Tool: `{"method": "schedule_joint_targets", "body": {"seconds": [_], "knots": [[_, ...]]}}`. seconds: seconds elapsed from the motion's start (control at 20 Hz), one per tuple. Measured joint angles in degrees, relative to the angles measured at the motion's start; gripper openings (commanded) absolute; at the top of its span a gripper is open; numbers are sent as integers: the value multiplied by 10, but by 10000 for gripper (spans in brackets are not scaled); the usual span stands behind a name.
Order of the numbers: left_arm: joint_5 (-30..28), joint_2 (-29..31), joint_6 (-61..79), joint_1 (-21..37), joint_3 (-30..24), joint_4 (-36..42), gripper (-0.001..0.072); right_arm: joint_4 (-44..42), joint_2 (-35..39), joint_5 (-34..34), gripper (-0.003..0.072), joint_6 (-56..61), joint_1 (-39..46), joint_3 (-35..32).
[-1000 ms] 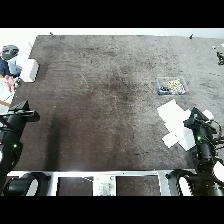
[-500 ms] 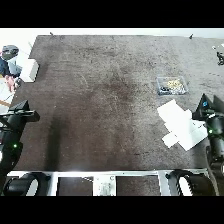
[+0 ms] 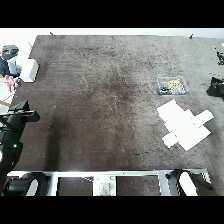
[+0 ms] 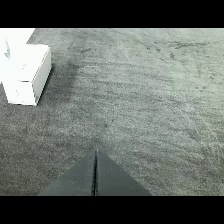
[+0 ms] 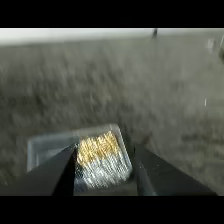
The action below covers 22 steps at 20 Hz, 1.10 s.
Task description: Fold the box and place the chain.
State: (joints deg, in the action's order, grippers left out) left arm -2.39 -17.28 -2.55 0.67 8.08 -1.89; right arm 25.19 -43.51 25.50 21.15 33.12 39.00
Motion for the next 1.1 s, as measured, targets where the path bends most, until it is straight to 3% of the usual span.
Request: {"method": "schedule_joint_targets", "body": {"seconds": [0.2,0.4,0.8,1.1], "knots": [[0,0,0,0,0,0,13,102,-168,219,387,65,136,170],[0,0,0,0,0,0,13,196,-325,381,387,101,197,337],[0,0,0,0,0,0,13,299,-579,581,390,108,217,590],[0,0,0,0,0,0,13,373,-674,647,388,54,190,654]]}}
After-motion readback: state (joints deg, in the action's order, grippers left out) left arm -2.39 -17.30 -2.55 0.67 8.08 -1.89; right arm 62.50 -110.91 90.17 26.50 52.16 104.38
